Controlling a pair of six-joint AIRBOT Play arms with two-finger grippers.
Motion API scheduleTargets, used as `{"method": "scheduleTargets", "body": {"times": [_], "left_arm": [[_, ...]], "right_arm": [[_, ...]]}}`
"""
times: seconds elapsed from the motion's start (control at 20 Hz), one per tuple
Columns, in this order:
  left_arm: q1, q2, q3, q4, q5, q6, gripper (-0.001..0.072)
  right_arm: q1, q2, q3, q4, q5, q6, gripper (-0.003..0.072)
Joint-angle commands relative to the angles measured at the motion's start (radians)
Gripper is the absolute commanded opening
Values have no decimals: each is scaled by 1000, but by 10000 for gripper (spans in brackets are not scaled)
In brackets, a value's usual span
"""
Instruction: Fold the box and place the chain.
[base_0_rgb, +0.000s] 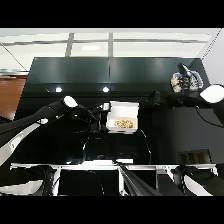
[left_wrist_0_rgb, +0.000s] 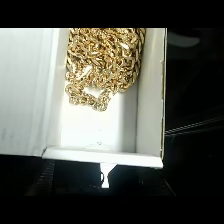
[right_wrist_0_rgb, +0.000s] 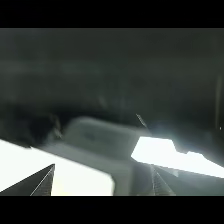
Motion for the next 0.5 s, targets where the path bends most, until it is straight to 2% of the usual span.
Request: {"method": "scheduleTargets", "body": {"times": [0.0,0.1,0.25,0.35,0.45], "left_arm": [[0,-1,0,2,16,-2,332],[0,-1,0,2,17,-2,332],[0,-1,0,2,16,-2,332],[-1,-1,0,2,17,-2,332],[-2,-1,0,2,16,-2,333]], "right_arm": [[103,-176,100,93,-182,-220,708],[160,-237,109,91,-173,-457,706],[179,-228,127,49,8,-749,706],[171,-192,164,-37,130,-792,706],[170,-161,171,-57,229,-802,706]]}}
